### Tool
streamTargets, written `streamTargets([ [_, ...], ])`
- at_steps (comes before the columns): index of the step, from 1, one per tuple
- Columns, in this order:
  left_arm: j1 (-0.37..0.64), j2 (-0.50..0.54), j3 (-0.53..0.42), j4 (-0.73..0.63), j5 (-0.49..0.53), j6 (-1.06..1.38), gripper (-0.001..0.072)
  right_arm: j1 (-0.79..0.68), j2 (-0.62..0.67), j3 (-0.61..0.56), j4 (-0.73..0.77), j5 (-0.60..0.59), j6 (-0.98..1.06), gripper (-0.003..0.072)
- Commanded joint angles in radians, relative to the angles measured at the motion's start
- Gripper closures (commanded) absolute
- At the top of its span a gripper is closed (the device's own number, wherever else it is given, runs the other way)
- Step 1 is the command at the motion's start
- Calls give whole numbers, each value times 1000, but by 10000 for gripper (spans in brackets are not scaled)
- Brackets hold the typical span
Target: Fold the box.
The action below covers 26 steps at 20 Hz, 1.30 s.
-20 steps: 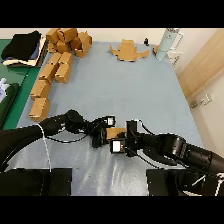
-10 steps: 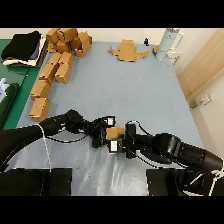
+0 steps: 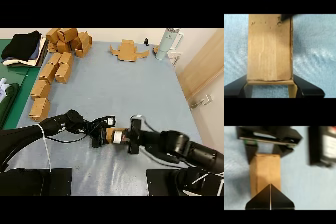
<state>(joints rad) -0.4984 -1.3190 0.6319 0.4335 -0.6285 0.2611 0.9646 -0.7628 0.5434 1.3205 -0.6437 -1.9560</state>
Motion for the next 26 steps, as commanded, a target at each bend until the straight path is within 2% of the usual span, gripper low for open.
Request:
streamTargets([
  [1,-1,-1,1,0,0,0,234,-100,89,46,-175,-189,530,680],
  [2,-1,-1,1,0,0,0,234,-161,100,52,-187,-228,645,679],
  [4,-1,-1,1,0,0,0,234,-302,75,71,-140,-298,683,680],
  [8,-1,-1,1,0,0,0,234,-557,-120,176,76,-480,681,679],
  [13,-1,-1,7,-11,1,-1,234,-605,-229,197,178,-417,685,679],
  [19,21,4,49,21,1,-244,235,-606,-237,197,213,-359,743,679],
  [23,164,56,89,147,36,-518,234,-605,-237,197,213,-358,763,679],
  [26,343,80,97,184,175,-634,234,-606,-237,197,214,-358,763,679],
])
